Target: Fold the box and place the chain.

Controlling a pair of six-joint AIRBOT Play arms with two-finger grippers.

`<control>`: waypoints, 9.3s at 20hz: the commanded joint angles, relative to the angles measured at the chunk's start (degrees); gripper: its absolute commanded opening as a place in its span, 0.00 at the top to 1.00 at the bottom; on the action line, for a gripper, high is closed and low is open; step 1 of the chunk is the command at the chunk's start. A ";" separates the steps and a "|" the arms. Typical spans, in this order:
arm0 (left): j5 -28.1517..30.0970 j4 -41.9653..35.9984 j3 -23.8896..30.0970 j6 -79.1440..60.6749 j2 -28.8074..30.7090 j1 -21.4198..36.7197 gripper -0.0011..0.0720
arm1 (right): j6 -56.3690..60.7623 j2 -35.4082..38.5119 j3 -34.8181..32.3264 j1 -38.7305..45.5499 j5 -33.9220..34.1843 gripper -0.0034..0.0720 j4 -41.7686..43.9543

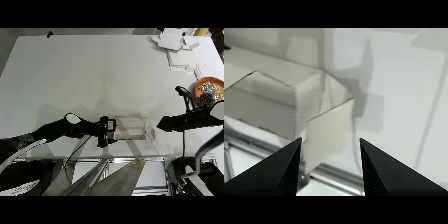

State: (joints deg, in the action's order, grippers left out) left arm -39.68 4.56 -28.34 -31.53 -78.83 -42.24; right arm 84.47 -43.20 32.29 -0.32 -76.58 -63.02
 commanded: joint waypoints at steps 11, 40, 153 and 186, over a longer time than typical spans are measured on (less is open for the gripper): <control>0.02 0.02 -0.02 0.00 0.04 0.00 0.61 | -5.53 -6.75 -14.91 0.61 11.34 0.41 14.05; 0.02 0.02 -0.02 0.00 0.04 0.00 0.61 | 11.80 -2.86 -9.46 -20.52 21.97 0.43 3.76; 0.02 0.02 -0.02 0.00 0.04 0.00 0.61 | 1.90 -24.63 14.84 28.65 33.70 0.93 -35.98; 0.00 0.02 -0.02 0.00 0.04 0.00 0.61 | -1.05 -26.32 14.84 34.25 31.89 0.93 -25.59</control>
State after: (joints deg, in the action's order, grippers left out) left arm -39.68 4.58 -28.34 -31.51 -78.81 -42.24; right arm 83.35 -73.38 47.11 33.91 -44.36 -89.10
